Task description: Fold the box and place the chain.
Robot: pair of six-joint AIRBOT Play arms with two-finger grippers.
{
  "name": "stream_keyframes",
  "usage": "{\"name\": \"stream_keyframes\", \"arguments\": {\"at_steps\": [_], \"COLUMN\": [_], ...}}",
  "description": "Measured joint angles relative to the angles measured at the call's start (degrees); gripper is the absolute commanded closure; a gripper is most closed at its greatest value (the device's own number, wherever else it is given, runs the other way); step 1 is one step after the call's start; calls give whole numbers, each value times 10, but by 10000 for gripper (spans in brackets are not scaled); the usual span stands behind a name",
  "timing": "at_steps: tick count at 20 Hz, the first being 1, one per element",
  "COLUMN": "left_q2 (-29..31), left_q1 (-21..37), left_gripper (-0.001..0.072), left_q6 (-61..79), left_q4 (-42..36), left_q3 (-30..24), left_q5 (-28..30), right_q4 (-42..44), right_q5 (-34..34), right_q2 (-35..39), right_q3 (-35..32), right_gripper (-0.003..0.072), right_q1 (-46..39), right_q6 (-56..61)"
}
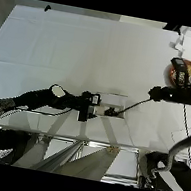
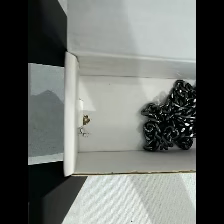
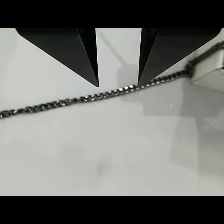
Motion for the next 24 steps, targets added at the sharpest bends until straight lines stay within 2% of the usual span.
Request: {"name": "stream_keyframes", "arguments": {"at_steps": [6,10,14,16,21,22,23,24], "left_q2": [0,0,0,0,0,0,0,0], "left_q1": [0,0,0,0,0,0,0,0], "left_gripper": [297,297,297,297,297,297,297,297], "left_q6": [0,0,0,0,0,0,0,0], "left_q4": [0,0,0,0,0,0,0,0], "left_q3": [0,0,0,0,0,0,0,0], "left_q5": [0,0,0,0,0,0,0,0], "right_q4": [-28,-34,-35,-36,-34,-34,-34,-34], "right_q5": [-4,-17,-28,-35,-47,-48,-49,-50], "right_q2": [-115,-161,-188,-194,-203,-206,-209,-211], "right_q3": [0,0,0,0,0,0,0,0], "right_gripper": [411,412,424,466,469,486,643,672], "right_q1": [-8,-8,-8,-8,-8,-8,-7,-5], "right_q6": [5,6,8,8,12,14,16,17]}}
